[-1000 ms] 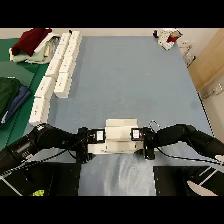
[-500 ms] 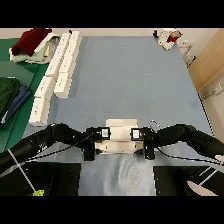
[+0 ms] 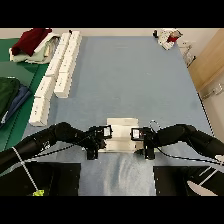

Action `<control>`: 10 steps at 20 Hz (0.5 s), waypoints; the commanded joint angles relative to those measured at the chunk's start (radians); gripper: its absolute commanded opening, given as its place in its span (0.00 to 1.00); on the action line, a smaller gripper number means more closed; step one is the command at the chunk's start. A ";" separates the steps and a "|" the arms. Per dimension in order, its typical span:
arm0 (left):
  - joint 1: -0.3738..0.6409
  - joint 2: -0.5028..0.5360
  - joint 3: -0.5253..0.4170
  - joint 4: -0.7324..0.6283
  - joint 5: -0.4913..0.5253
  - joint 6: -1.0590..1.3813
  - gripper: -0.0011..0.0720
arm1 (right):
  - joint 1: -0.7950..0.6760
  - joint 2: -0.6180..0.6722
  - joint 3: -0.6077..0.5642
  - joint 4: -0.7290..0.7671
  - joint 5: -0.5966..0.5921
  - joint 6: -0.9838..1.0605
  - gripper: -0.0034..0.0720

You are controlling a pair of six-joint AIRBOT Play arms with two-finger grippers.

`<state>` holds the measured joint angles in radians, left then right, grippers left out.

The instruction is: Fold the box.

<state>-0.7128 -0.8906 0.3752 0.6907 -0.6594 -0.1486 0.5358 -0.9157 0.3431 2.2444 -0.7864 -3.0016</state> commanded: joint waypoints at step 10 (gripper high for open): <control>-0.045 -0.023 0.001 -0.097 0.078 0.089 0.16 | 0.000 0.001 0.000 0.000 0.000 0.000 0.72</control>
<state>-0.7448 -0.9005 0.3752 0.6289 -0.6178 -0.0872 0.5358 -0.9157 0.3431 2.2440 -0.7864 -3.0032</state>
